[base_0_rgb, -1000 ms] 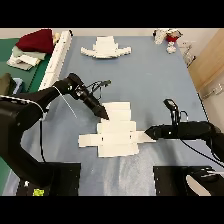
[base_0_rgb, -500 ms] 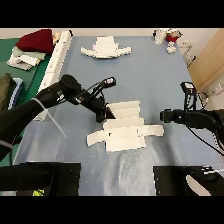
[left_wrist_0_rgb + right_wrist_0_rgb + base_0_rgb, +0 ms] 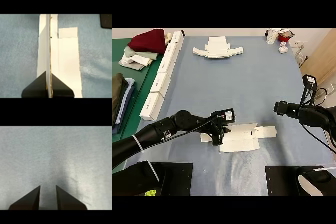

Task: Fold the box.

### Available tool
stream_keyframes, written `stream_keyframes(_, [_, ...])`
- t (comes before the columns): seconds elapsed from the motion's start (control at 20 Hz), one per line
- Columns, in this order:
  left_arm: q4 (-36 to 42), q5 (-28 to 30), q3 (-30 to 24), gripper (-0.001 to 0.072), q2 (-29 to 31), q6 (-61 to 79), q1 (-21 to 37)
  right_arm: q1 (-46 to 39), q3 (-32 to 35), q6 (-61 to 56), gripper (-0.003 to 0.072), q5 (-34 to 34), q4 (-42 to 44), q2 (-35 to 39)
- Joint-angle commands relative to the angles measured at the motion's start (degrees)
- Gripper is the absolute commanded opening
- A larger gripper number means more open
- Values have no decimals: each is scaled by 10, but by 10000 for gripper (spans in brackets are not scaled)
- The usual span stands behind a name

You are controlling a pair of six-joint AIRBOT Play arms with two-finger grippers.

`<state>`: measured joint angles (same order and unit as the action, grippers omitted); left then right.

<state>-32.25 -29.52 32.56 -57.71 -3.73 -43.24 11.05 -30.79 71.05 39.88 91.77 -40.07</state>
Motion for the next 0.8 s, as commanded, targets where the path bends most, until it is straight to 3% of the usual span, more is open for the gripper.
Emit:
stream_keyframes(0.0, [-2,61,-19,11,7,3,-27,0,-1,-6,318,-3,2,0])
stream_keyframes(0.2, [-3,40,-14,11,3,3,-1,0,-1,-6,317,-2,6,0])
stream_keyframes(0.4, [-6,-34,30,11,-7,4,53,0,-1,-6,317,0,6,0])
stream_keyframes(0.6, [-16,-130,86,10,-73,4,76,0,0,-6,317,0,17,-16])
stream_keyframes(0.75, [-19,-152,123,10,-105,3,76,0,0,-6,317,2,26,-32])
